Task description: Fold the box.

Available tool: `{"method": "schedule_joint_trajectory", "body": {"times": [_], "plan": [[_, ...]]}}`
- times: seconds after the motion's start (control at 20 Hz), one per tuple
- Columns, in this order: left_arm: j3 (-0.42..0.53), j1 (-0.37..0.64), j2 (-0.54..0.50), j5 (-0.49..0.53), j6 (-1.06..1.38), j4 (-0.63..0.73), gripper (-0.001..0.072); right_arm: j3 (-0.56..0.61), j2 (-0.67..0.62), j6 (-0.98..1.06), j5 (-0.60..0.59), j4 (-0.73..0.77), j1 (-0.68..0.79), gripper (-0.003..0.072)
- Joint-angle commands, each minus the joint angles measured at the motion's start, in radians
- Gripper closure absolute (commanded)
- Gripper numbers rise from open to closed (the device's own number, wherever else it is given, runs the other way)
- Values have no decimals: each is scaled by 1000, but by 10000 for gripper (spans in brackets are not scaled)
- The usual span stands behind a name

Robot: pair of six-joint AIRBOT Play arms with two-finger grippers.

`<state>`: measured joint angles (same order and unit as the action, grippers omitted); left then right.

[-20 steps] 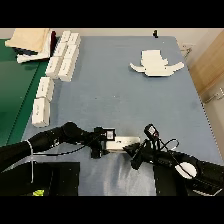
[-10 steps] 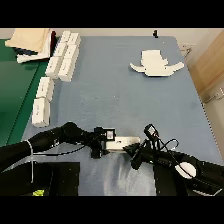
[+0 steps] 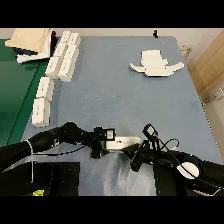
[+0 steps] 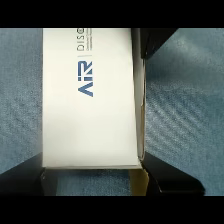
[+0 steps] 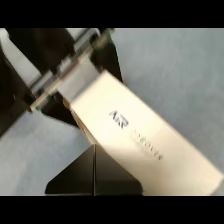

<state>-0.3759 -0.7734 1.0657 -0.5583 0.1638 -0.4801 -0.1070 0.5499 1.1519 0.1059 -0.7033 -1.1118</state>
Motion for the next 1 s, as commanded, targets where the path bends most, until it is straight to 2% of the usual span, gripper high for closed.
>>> {"method": "schedule_joint_trajectory", "body": {"times": [0.0, 0.25, 0.4, 0.65, 0.85, 0.95], "plan": [[-1, 0, 0, 1, 3, -2, 238, -14, -39, 0, -38, -8, 2, 682], [-1, 0, 0, 1, 3, -2, 237, -30, -46, 0, -60, -42, 19, 682], [-1, 0, 0, 1, 3, -2, 237, -73, -16, 0, 19, -68, 102, 683], [-1, 0, 0, 1, 3, -2, 238, -240, 146, 60, 271, -318, 362, 683], [-1, 0, 0, 1, 3, -2, 237, -494, 280, 339, 564, -630, 558, 682], [-1, 0, 0, 1, 3, -2, 237, -608, 337, 503, 707, -724, 632, 682]]}}
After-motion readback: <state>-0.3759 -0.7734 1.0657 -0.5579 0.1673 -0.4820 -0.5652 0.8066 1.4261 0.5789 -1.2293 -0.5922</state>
